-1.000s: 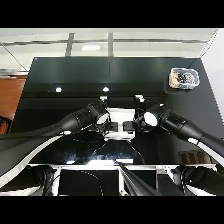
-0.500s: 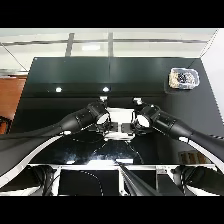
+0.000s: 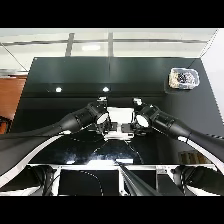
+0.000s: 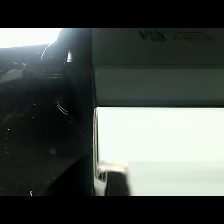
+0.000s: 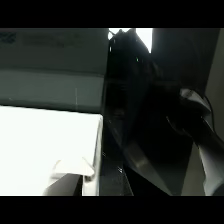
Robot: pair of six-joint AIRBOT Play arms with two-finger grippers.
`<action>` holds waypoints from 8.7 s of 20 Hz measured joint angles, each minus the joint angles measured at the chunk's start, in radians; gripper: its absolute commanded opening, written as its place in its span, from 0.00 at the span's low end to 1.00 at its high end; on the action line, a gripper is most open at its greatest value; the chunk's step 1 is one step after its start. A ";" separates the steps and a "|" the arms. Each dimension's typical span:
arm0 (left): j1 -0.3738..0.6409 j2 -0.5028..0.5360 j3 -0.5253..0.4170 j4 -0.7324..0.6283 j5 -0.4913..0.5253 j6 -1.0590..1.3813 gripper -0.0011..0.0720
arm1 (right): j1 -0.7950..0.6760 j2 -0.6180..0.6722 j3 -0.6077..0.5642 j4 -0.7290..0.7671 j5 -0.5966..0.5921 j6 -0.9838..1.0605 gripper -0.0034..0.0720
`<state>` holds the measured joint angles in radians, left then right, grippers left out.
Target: Fold the box and place the chain.
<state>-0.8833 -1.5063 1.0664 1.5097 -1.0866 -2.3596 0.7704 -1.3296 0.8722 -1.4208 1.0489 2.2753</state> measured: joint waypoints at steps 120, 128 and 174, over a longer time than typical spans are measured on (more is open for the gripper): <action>0.001 -0.001 0.000 -0.003 0.008 -0.002 0.05 | -0.302 0.456 0.045 0.706 0.034 -0.880 0.06; 0.001 -0.001 0.000 -0.003 0.007 -0.002 0.05 | -0.325 0.442 -0.085 0.619 0.016 -0.875 0.84; 0.001 -0.001 0.000 -0.004 0.005 -0.002 0.05 | -0.529 0.424 -0.462 0.591 -0.309 -1.961 0.05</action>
<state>-0.8822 -1.5070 1.0664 1.5059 -1.0817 -2.3611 0.2413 -0.9058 0.4107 -0.8299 0.7403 0.3141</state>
